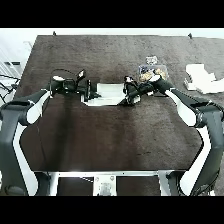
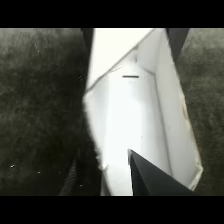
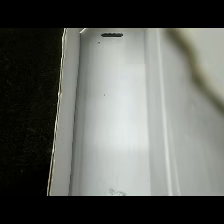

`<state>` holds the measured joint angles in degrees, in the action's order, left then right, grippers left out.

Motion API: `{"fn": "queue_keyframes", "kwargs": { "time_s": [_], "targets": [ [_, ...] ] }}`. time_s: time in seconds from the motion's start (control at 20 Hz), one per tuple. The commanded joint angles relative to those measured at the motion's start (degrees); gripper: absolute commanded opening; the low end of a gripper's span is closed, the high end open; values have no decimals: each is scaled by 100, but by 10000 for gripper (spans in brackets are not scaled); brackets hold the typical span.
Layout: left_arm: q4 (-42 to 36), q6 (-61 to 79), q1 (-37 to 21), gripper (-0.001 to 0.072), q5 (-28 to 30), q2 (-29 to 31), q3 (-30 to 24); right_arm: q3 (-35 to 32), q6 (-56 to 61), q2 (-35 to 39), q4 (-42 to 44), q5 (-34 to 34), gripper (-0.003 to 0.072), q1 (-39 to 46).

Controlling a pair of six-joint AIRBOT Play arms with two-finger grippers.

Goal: Fold the box and place the chain.

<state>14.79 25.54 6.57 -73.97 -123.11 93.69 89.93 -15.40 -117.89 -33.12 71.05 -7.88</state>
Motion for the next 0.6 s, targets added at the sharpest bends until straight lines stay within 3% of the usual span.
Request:
{"fn": "queue_keyframes", "kwargs": {
  "time_s": [0.0, 0.3, 0.45, 0.5, 0.55],
  "targets": [
    [2, 0, -2, 366, -260, 70, 48, 0, 11, -4, 11, -7, 541, 0],
    [151, -157, -553, 366, -422, 535, 46, 0, 13, -4, 11, -4, 542, 0],
    [-37, -162, -922, 364, -942, 706, 107, 0, 13, -4, 11, -7, 541, 0],
    [-129, -181, -994, 248, -1176, 743, 142, 0, 13, -4, 11, -4, 542, 0],
    [-142, -190, -1014, 16, -1486, 787, 197, 0, 13, -4, 11, -7, 542, 0]
  ]
}}
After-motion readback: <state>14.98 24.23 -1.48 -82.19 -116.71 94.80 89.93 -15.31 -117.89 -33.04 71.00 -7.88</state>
